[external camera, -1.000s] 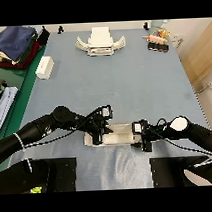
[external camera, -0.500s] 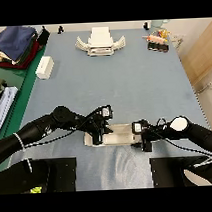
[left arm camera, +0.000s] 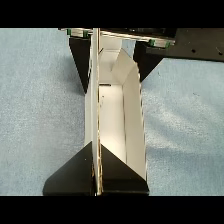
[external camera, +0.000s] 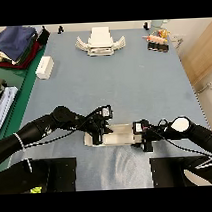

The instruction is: Fold the box.

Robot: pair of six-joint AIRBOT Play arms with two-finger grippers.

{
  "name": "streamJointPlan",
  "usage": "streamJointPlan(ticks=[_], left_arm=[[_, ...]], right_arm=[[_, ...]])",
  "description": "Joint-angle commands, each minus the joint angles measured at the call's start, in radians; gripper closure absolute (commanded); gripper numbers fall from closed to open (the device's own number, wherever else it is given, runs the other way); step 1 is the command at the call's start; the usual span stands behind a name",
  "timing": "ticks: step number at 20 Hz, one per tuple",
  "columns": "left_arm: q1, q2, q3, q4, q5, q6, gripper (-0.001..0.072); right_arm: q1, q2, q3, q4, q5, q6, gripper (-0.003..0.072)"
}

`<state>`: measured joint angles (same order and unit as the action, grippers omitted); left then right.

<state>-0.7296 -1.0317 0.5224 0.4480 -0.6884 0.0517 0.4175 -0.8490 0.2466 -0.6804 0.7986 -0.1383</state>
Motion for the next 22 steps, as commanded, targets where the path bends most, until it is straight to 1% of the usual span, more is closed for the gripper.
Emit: streamJointPlan(ticks=[1, 3, 4, 5, 6, 7, 10, 22], left_arm=[[0.000, 0.000, 0.000, 0.000, 0.000, 0.000, 0.0694], [0.000, 0.000, 0.000, 0.000, 0.000, 0.000, 0.0695], [0.000, 0.000, 0.000, 0.000, 0.000, 0.000, 0.0695], [0.000, 0.000, 0.000, 0.000, 0.000, 0.000, 0.0695], [0.000, 0.000, 0.000, 0.000, 0.000, 0.000, 0.0695], [0.000, 0.000, 0.000, 0.000, 0.000, 0.000, 0.0695], [0.000, 0.000, 0.000, 0.000, 0.000, 0.000, 0.0694], [0.000, 0.000, 0.000, 0.000, 0.000, 0.000, 0.0695]], right_arm=[[0.000, 0.000, -0.006, -0.019, 0.003, 0.016, 0.0083], [0.000, 0.000, -0.014, -0.017, -0.005, 0.015, 0.0085], [0.000, 0.000, -0.014, -0.014, -0.007, 0.014, 0.0106], [0.000, 0.000, -0.014, -0.011, -0.009, 0.014, 0.0108], [0.000, -0.003, -0.014, -0.012, -0.012, 0.014, 0.0127], [0.000, -0.009, -0.014, -0.012, -0.013, 0.014, 0.0185], [0.003, -0.029, -0.014, -0.009, -0.015, 0.006, 0.0185], [0.002, -0.029, -0.013, -0.019, -0.031, 0.006, 0.0183]])
